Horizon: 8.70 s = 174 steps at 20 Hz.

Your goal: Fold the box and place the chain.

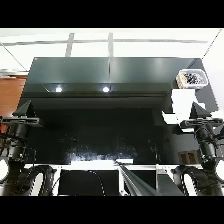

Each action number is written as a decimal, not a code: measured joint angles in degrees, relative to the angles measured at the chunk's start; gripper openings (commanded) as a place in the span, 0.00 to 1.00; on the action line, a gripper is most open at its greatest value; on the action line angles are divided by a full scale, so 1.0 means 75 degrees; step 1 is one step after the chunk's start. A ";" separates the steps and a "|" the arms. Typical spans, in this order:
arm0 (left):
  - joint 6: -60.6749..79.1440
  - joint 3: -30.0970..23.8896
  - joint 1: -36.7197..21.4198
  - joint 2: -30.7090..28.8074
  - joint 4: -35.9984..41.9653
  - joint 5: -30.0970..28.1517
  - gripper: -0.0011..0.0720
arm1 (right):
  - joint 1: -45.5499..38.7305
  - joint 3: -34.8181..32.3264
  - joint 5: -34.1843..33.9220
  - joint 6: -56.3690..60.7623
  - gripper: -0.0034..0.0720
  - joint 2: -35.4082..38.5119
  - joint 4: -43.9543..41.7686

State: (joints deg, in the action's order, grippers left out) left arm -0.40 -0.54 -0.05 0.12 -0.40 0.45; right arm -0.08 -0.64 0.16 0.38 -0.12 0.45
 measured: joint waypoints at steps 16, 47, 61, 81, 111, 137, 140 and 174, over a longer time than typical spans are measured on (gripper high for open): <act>-0.0108 -0.0032 0.0000 0.0000 0.0102 0.0087 0.06 | 0.0000 -0.0009 0.0000 0.0000 0.06 0.0000 0.0003; -0.9165 0.8661 0.0283 0.8687 -1.0089 0.6953 0.05 | -0.1014 0.8262 0.5872 0.9055 0.07 -0.9238 1.0121; -1.1739 0.7274 -0.2183 0.6796 -0.9906 0.8043 0.99 | -0.7685 0.9081 0.8207 0.9897 1.00 -1.0847 1.0147; -1.1806 0.6991 -0.2238 0.6953 -0.9227 0.7892 0.98 | -0.6849 1.0567 1.1057 0.6936 0.06 -1.2875 0.7834; -0.7513 0.5759 0.0644 1.1007 -0.2871 0.8553 0.98 | 0.1029 0.3197 0.6330 0.5362 0.06 -0.6822 0.1970; -0.3984 0.8574 0.1915 1.2957 -0.4470 1.2010 0.04 | 0.0385 0.4572 0.6417 0.5348 1.00 -0.6819 0.3646; -0.3972 0.8250 0.2247 1.2024 -0.4765 1.1063 0.05 | 0.0114 0.5645 0.6953 0.5109 1.00 -0.6819 0.5447; 0.0662 0.6365 0.4197 1.0724 -0.5616 0.6035 0.06 | 0.4511 0.2984 0.5508 0.1938 1.00 -0.6816 0.6781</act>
State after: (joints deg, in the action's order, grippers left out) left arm 4.56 47.20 31.42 80.55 -42.52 45.71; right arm 33.76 21.74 41.47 14.92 -51.24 51.31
